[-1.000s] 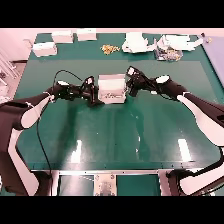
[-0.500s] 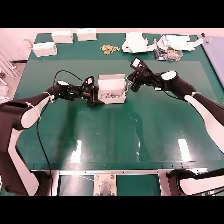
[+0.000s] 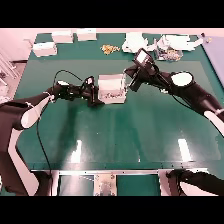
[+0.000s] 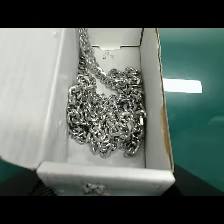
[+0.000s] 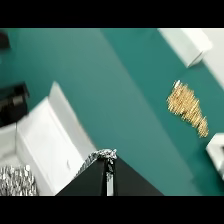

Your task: Fold the box and place the chain.

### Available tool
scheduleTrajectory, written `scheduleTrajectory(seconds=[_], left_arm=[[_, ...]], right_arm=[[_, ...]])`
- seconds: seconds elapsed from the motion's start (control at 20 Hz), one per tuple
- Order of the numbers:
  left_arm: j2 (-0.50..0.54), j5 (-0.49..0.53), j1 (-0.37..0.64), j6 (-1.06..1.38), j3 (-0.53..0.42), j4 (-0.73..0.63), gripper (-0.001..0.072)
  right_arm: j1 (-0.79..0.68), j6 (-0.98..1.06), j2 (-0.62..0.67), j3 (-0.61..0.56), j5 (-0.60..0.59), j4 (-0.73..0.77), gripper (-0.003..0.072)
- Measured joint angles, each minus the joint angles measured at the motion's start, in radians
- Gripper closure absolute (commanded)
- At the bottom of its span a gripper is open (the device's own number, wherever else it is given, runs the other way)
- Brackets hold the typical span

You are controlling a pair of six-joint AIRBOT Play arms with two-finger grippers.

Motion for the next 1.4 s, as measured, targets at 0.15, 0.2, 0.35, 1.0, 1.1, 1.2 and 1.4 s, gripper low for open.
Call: scheduleTrajectory(seconds=[0.15,0.2,0.35,1.0,1.1,1.2,1.4], left_arm=[[0.0,0.0,0.0,0.0,0.0,0.0,0.042],[0.0,0.0,0.0,0.0,0.0,0.0,0.0419],[0.0,0.0,0.0,0.0,0.0,0.0,0.0419],[0.0,0.0,0.0,0.0,0.0,0.0,0.042],[0.0,0.0,0.0,0.0,0.0,0.0,0.0419],[0.0,0.0,0.0,0.0,0.0,0.0,0.042],[0.0,0.0,0.0,0.0,0.0,0.0,0.042]], right_arm=[[0.078,0.004,0.062,-0.008,-0.089,-0.002,0.0682],[0.104,0.004,0.077,-0.009,-0.115,-0.002,0.0683],[0.174,0.005,0.105,-0.002,-0.177,-0.003,0.0683],[0.298,0.095,0.103,-0.043,-0.36,-0.005,0.0683],[0.277,0.108,0.073,-0.088,-0.388,-0.004,0.0683],[0.253,0.113,0.03,-0.115,-0.416,-0.003,0.0683],[0.216,0.087,-0.05,-0.137,-0.436,-0.018,0.0055]])
